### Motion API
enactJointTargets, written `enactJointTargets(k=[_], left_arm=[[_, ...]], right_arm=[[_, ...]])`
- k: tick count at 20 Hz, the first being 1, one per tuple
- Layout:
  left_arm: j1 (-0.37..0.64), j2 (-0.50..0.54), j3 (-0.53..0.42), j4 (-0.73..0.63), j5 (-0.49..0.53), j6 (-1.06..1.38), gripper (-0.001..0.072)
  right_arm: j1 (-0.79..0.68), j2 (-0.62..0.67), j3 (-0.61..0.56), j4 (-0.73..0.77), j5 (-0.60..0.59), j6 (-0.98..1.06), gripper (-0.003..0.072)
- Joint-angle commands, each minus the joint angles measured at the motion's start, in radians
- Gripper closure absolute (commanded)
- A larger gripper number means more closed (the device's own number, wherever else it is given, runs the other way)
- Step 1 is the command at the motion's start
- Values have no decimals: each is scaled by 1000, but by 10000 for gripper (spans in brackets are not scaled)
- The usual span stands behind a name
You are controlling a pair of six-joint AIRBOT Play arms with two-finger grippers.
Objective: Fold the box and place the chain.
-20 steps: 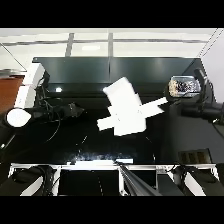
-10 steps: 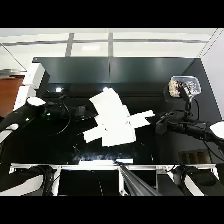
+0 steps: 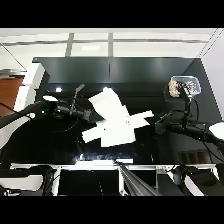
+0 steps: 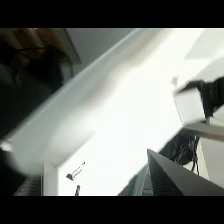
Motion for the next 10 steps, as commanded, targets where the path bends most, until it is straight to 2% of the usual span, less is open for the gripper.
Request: enactJointTargets(k=[1,2,3,5,6,7,10], left_arm=[[-5,-31,14,-19,-78,168,32],[-5,-31,14,-20,-78,185,65],[-5,-31,16,-19,-80,191,146],[-5,-31,21,-19,-82,200,178],[-5,-32,26,-18,-81,200,260],[-5,-32,28,-18,-81,200,301],[-5,-32,35,-15,-80,203,309]], right_arm=[[1,1,-1,0,-10,11,667],[0,1,-1,0,-10,11,667],[1,1,-1,-3,-10,11,667],[1,1,-1,-8,-15,11,667],[1,1,-1,-7,-17,11,667],[1,1,-1,-8,-24,11,667],[1,1,-1,-8,-35,11,667]])
